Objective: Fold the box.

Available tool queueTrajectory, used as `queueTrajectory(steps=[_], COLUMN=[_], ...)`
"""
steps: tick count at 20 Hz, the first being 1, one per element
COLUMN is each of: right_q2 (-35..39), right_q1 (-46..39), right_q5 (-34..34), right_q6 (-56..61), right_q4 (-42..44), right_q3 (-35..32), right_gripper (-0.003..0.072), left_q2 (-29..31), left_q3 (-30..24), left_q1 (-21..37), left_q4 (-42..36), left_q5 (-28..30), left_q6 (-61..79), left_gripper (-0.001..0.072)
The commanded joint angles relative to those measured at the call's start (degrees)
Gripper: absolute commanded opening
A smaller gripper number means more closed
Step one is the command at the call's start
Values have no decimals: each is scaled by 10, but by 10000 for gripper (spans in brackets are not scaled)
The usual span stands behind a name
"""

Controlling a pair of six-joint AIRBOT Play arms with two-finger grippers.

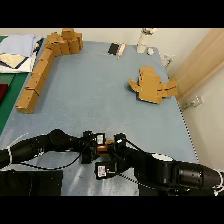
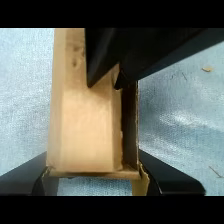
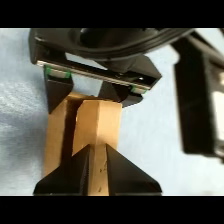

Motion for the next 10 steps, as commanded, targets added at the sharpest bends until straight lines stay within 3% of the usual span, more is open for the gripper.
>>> queueTrajectory(steps=[1,8,10], right_q2=[-17,-17,9], right_q1=[1,22,22], right_q5=[-3,-13,-38], right_q6=[2,3,49], right_q4=[32,88,80], right_q3=[1,1,11], right_gripper=[159,172,171], left_q2=[0,0,0], left_q3=[0,0,0], left_q1=[0,0,0], left_q4=[0,0,0], left_q5=[0,0,0], left_q6=[0,0,0], left_gripper=[466,466,466])
